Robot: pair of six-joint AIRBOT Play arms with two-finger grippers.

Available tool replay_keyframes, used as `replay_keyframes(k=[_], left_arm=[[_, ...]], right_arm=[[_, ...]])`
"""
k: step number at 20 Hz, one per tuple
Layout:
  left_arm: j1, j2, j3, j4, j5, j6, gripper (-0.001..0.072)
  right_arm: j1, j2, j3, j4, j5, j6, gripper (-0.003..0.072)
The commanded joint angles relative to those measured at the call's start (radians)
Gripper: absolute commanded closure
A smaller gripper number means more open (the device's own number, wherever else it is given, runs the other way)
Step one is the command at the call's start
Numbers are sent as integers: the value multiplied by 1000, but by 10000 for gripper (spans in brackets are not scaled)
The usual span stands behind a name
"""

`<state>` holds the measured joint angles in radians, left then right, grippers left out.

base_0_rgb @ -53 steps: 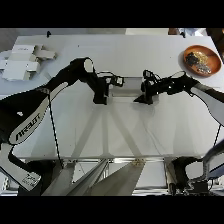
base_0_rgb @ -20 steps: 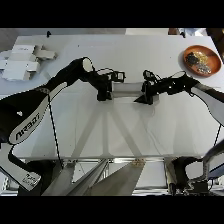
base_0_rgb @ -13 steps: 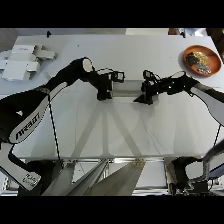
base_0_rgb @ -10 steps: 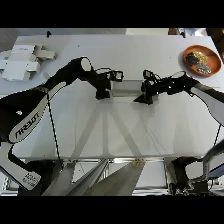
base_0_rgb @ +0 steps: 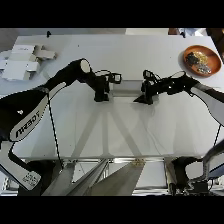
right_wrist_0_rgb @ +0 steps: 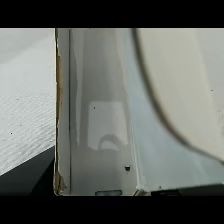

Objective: Fold the box and place the chain.

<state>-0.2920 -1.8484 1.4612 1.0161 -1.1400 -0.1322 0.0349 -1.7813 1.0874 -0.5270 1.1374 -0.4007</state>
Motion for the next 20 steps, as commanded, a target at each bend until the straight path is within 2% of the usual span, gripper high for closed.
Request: replay_keyframes(k=[1, 2, 3, 4, 7, 15, 17, 20], left_arm=[[0, -2, -21, -38, -15, 25, 251], [0, -2, -21, -38, -15, 63, 261], [0, -2, -21, -41, -15, 95, 328], [0, -2, -21, -48, -16, 109, 355], [0, 0, -21, -101, -13, 110, 358], [0, 1, -21, -104, 78, 110, 373], [-1, 1, -21, -104, 79, 110, 440], [-1, 1, -21, -104, 79, 110, 440]], right_arm=[[-1, 0, 0, 2, -1, 0, 237], [-1, 0, 0, 2, -1, 0, 237], [-1, 0, 0, 2, -1, 0, 237], [-1, 0, 0, 2, -1, 0, 237], [-1, 0, 0, 2, -1, 0, 237], [-1, 0, 0, 2, -1, 0, 237], [-1, 0, 0, 2, -1, 0, 237], [-1, 0, 0, 2, -1, 0, 237]])
